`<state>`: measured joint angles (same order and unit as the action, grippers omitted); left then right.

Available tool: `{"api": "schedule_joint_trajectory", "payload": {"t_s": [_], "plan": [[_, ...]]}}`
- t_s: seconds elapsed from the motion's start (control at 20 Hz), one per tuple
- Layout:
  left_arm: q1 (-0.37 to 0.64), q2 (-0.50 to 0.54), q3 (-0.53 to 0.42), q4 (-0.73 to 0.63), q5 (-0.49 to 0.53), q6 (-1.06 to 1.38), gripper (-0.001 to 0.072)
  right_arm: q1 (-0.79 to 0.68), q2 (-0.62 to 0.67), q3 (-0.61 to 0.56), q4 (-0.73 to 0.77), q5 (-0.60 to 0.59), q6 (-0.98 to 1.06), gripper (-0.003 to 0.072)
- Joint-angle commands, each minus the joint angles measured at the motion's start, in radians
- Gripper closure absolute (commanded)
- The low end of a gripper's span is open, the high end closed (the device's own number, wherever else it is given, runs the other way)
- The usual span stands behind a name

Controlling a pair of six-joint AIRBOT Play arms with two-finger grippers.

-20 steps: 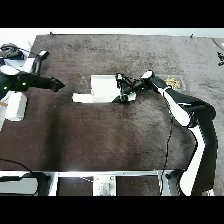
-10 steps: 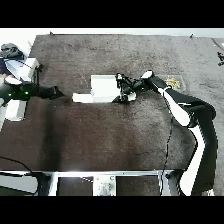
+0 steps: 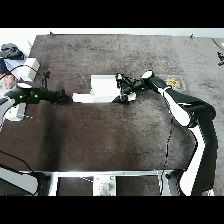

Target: Fold the box and place the chain.

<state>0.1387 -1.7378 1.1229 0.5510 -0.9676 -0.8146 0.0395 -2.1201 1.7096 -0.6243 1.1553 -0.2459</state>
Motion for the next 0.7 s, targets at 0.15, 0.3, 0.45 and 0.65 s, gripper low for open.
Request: {"api": "schedule_joint_trajectory", "payload": {"t_s": [0.15,0.3,0.45,0.65], "plan": [[-0.034,-0.071,0.025,-0.059,0.014,0.011,0.0699,0.001,0.0,0.0,0.0,0.0,0.0,0.0254],[-0.068,-0.082,0.048,-0.076,0.008,0.011,0.0698,0.001,0.0,0.0,0.0,0.0,0.0,0.0254],[-0.081,-0.082,0.085,-0.082,-0.018,0.011,0.0698,0.001,0.0,0.0,0.0,0.0,0.0,0.0254],[-0.087,-0.082,0.092,-0.136,-0.065,0.015,0.0697,0.001,0.0,0.0,0.0,0.0,0.0,0.0254]]}}
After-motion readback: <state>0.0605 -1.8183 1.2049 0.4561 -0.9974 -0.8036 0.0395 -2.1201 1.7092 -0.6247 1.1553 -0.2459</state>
